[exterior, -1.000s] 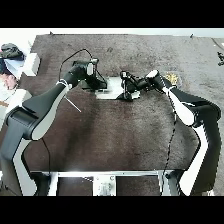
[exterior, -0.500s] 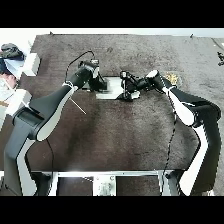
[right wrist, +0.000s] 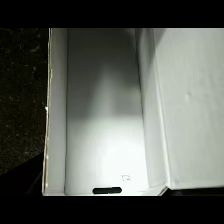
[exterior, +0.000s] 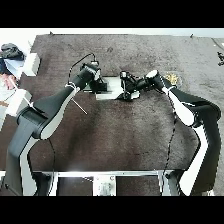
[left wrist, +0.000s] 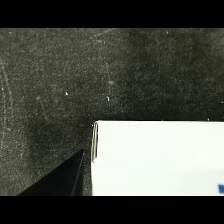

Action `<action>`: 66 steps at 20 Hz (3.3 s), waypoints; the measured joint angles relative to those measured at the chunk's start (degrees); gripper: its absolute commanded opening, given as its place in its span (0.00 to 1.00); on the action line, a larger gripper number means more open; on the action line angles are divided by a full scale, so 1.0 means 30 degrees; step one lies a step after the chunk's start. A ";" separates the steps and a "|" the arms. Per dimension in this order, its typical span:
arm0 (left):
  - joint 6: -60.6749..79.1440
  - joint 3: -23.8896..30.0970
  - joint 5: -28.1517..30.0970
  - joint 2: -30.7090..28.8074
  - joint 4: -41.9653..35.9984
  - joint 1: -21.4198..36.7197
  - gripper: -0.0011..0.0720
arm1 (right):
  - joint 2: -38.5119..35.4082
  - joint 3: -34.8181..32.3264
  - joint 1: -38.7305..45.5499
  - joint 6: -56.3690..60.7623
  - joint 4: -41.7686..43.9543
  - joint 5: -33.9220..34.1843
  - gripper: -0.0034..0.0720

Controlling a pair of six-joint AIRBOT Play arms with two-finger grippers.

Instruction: Fold the box and place the chain.

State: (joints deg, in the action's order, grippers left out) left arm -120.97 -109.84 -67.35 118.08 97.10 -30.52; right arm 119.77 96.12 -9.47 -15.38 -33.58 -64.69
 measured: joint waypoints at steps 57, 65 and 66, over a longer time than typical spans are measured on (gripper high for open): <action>4.0894 0.0051 -0.4590 0.1552 -2.3125 0.9573 1.00 | 0.0000 0.0000 0.0022 0.0000 -0.0029 0.0015 0.66; 4.5506 0.0044 -0.5231 0.3075 -2.3547 0.8495 1.00 | 0.0000 0.0000 0.0022 0.0000 -0.0029 0.0015 0.66; 4.5696 0.0044 -0.5056 0.3140 -2.3496 0.8466 1.00 | 0.0000 0.0000 0.0036 0.0000 -0.0029 0.0007 0.66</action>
State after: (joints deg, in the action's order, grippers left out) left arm 16.12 -109.71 -82.52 127.50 26.61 -5.13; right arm 119.77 96.12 -9.37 -15.38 -33.67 -64.66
